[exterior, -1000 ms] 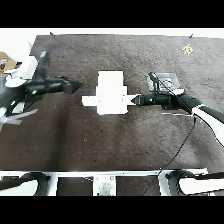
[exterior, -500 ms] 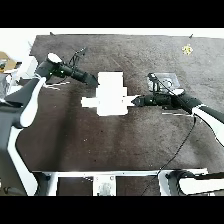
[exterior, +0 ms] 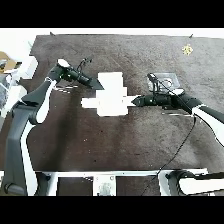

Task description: Fold the box and place the chain.

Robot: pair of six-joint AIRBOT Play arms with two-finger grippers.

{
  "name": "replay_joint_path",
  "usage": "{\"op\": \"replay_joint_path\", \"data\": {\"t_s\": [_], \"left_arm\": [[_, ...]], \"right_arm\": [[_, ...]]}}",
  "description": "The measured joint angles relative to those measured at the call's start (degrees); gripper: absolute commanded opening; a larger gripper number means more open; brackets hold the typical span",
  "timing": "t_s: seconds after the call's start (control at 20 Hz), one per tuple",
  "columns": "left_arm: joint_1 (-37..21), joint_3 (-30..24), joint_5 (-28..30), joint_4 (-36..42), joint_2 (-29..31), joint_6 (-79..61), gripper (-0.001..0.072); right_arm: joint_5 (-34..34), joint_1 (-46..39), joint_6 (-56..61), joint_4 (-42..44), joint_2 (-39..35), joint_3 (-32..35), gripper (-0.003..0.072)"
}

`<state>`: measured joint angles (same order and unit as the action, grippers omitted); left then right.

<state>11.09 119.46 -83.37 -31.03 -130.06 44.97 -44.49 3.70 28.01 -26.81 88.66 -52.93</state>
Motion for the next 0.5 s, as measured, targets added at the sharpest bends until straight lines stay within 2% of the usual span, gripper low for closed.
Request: {"op": "replay_joint_path", "data": {"t_s": [0.2,0.5], "left_arm": [[0.8,0.2,-2.6,1.0,-1.4,-0.3,0.0490],[1.0,0.3,-2.2,1.4,-1.9,-0.4,0.0479]], "right_arm": [[0.4,0.0,-0.2,0.0,0.0,0.0,0.0003],[0.6,0.0,-0.2,0.0,0.0,0.0,0.0003]]}}
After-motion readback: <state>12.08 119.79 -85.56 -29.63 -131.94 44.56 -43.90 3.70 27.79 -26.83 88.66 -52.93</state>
